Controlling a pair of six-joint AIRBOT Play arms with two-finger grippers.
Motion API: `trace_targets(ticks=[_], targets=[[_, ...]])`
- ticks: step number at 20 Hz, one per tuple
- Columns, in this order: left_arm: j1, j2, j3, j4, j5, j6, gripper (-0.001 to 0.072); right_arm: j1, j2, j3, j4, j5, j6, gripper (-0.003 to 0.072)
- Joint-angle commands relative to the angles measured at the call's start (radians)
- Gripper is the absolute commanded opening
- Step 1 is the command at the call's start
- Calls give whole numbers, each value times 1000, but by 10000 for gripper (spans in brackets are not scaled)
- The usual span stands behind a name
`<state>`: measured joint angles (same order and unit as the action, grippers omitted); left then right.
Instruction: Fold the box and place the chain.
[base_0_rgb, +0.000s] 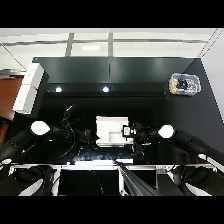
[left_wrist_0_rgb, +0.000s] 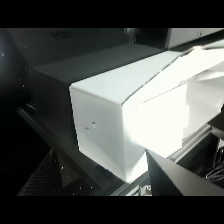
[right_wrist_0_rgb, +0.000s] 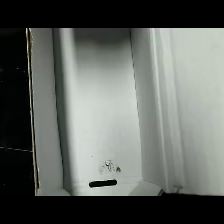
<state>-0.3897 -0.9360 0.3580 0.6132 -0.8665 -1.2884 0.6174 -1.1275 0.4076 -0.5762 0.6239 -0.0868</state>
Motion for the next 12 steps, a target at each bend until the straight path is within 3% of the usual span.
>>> trace_targets(ticks=[1, 5, 12], targets=[[-23, 0, 1, 3, 38, -29, 709, 0, 0, 0, 0, 0, 0, 349], [-42, 0, 1, 3, 75, -45, 709, 0, 0, 0, 0, 0, 0, 348], [-184, -3, 8, 48, 242, -168, 709, 0, 0, 0, 0, 0, 0, 349]])
